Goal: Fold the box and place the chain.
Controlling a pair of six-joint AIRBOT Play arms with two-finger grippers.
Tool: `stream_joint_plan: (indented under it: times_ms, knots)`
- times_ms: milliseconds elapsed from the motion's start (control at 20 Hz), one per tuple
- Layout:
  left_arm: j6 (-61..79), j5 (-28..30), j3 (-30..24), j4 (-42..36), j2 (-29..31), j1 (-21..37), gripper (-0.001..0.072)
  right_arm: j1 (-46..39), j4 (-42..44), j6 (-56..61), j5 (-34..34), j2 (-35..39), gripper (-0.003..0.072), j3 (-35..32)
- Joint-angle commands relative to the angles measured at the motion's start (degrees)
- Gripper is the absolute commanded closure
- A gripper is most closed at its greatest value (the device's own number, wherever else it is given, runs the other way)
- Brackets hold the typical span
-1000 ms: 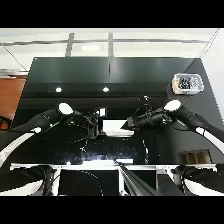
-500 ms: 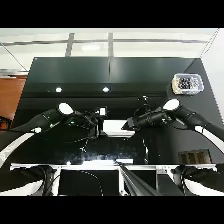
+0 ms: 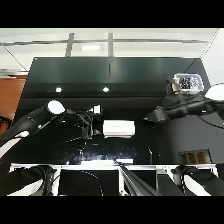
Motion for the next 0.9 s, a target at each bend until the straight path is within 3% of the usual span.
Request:
stream_joint_plan:
  times_ms: [0, 150, 400, 600, 850]
  knots:
    - [-4.9, 0.04, 0.26, 1.81, 5.11, -0.59, -0.0004, -9.25, -6.56, 1.68, 0.39, 4.9, 0.0681, 0.33]
    - [-8.0, 4.0, 4.48, 0.63, 3.56, -6.14, -0.0002, -10.69, -2.84, 1.62, -6.1, 4.85, 0.0682, -0.92]
    - [-14.36, 7.52, 12.83, 0.52, -6.6, -14.6, -0.0002, -10.69, -2.34, 2.32, -8.79, 4.85, 0.0682, -0.94]
    - [-18.67, 7.61, 15.52, -1.42, -12.26, -15.08, -0.0001, -10.69, -2.43, 2.43, -8.26, 4.85, 0.0682, -0.96]
    - [-18.64, 6.21, 15.63, -2.14, -12.68, -15.28, 0.0001, -10.56, -2.45, 2.21, -8.66, 4.85, 0.0682, -0.96]
